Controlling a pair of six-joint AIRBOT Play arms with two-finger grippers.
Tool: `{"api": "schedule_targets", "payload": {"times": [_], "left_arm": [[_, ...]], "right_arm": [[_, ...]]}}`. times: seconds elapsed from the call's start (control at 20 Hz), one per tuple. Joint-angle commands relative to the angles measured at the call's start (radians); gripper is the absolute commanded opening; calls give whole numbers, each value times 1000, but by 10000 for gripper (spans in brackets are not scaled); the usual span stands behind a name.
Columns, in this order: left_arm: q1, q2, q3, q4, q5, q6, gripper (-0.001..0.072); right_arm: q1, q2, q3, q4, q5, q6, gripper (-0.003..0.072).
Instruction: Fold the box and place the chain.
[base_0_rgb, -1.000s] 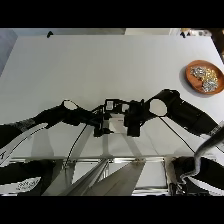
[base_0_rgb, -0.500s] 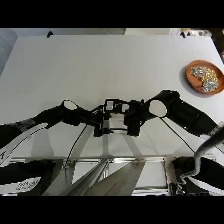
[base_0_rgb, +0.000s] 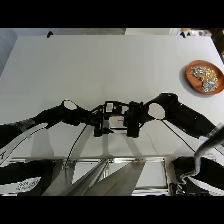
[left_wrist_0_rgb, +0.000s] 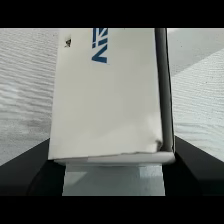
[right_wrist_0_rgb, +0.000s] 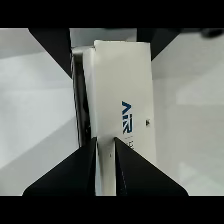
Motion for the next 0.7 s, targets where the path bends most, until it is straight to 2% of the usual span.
{"api": "schedule_targets", "payload": {"times": [0.0,0.15,0.2,0.3,0.65], "left_arm": [[0,1,0,2,0,2,69],[0,1,0,1,0,2,69],[0,1,0,1,0,2,69],[0,1,0,1,0,2,69],[0,1,0,1,0,2,69]], "right_arm": [[2,0,-22,6,-3,1,111],[2,0,-24,8,-3,1,148],[2,0,-24,8,-2,1,222],[2,7,-24,10,-4,0,272],[0,106,-24,15,-21,-2,281]]}}
